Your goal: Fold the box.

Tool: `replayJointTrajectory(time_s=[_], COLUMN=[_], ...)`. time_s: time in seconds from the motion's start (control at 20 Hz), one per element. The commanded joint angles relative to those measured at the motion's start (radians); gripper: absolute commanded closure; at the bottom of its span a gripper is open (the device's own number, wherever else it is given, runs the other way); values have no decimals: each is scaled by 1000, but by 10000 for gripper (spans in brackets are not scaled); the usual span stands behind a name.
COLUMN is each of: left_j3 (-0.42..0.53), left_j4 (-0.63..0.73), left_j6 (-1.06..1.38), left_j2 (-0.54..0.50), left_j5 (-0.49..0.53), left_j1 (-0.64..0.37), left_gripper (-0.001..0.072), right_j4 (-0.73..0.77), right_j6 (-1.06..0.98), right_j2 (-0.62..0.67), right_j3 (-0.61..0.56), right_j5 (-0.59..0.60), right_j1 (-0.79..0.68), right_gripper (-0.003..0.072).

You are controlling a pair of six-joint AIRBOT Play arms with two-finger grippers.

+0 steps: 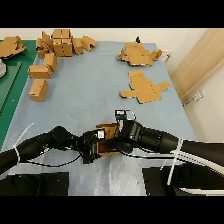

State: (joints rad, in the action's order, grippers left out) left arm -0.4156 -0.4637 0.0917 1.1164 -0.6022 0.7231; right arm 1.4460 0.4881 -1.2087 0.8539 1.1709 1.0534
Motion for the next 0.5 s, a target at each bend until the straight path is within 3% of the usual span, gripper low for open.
replayJointTrajectory(time_s=[0.0, 0.1, 0.15, 0.35, 0.4, 0.45], left_j3=[0, 0, 0, 0, 0, 0], left_j4=[-1, -1, -1, -1, -1, -1], left_j6=[1, 1, 1, 1, 1, 1], left_j2=[0, 0, 0, 0, 0, 0], left_j5=[0, 0, 0, 0, 0, 0], left_j1=[0, 0, 0, 0, 0, 0], left_gripper=[305, 304, 304, 304, 304, 304], right_j4=[-3, -3, -2, -3, -10, -43], right_j6=[-1, 1, 3, 4, 23, 26], right_j2=[34, 60, 80, 213, 244, 271], right_j3=[26, 49, 59, 71, 71, 69], right_j5=[84, 114, 119, 150, 200, 270], right_j1=[1, 1, 2, 2, 2, 2], right_gripper=[269, 287, 395, 427, 601, 685])
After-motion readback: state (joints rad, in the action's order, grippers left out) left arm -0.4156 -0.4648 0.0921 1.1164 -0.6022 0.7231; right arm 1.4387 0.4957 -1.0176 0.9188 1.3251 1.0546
